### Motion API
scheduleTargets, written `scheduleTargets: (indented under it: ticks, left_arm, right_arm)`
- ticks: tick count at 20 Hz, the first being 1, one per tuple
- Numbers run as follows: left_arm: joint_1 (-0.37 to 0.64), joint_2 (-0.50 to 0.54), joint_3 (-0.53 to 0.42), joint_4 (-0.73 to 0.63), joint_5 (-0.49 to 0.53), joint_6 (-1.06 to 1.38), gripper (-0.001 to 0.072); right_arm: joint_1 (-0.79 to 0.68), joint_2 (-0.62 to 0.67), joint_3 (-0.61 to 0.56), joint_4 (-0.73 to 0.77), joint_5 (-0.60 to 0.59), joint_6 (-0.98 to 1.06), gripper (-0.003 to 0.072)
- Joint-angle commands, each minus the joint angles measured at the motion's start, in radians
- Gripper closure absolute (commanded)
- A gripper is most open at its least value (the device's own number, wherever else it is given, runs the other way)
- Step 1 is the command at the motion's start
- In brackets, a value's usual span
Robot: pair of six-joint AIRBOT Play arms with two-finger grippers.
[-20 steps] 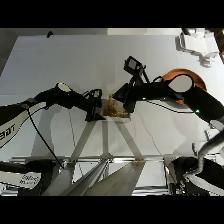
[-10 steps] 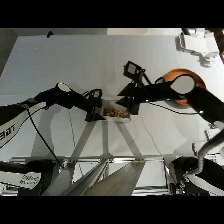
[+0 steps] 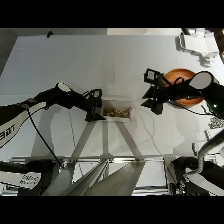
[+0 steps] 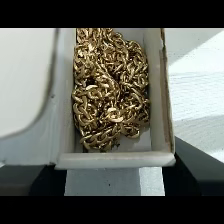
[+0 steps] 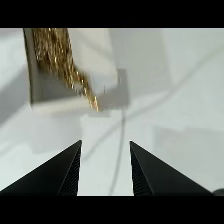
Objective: Fold the box and place the chain.
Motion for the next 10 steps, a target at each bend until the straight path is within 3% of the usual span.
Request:
scheduleTargets:
  ticks: [1, 10]
  left_arm:
    - [0.0, 0.0, 0.0, 0.0, 0.0, 0.0, 0.0595]
    - [0.0, 0.0, 0.0, 0.0, 0.0, 0.0, 0.0595]
  right_arm:
    - [-0.025, -0.085, -0.016, 0.042, 0.017, -0.176, 0.0349]
    - [0.063, -0.259, -0.016, 0.222, -0.099, -0.369, 0.0349]
